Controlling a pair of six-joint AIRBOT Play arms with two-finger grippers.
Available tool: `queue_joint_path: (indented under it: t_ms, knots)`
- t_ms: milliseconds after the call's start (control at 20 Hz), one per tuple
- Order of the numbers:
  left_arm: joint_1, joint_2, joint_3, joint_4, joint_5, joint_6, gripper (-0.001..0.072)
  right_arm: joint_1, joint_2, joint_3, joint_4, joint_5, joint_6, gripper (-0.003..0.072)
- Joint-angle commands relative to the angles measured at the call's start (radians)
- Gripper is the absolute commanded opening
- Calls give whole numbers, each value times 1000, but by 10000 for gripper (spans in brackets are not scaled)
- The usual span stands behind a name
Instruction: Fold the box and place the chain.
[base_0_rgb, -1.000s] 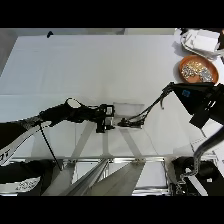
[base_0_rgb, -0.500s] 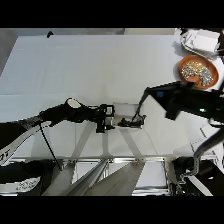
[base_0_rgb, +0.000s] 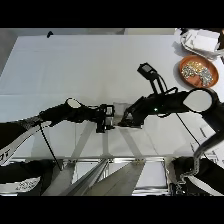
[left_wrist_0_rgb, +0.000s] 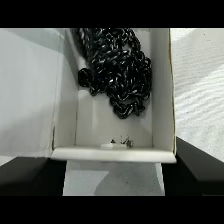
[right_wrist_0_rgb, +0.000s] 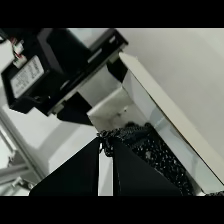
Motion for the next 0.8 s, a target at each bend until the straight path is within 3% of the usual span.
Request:
queue_joint_path:
  t_ms: [0, 50, 250, 400, 750]
  knots:
    - [0, 1, 0, 0, 0, 0, 251, 26, -58, -7, -47, 24, 3, 17]
    - [0, 1, 0, 0, 0, 0, 251, 26, -60, -8, -63, 28, 4, 56]
    - [0, 1, 0, 0, 0, 0, 251, 26, -60, -12, -150, 32, 68, 65]
    - [0, 1, 0, 0, 0, 0, 251, 26, -60, -18, -154, 42, 79, 210]
    - [0, 1, 0, 0, 0, 0, 251, 13, 20, -18, -155, 105, 69, 197]
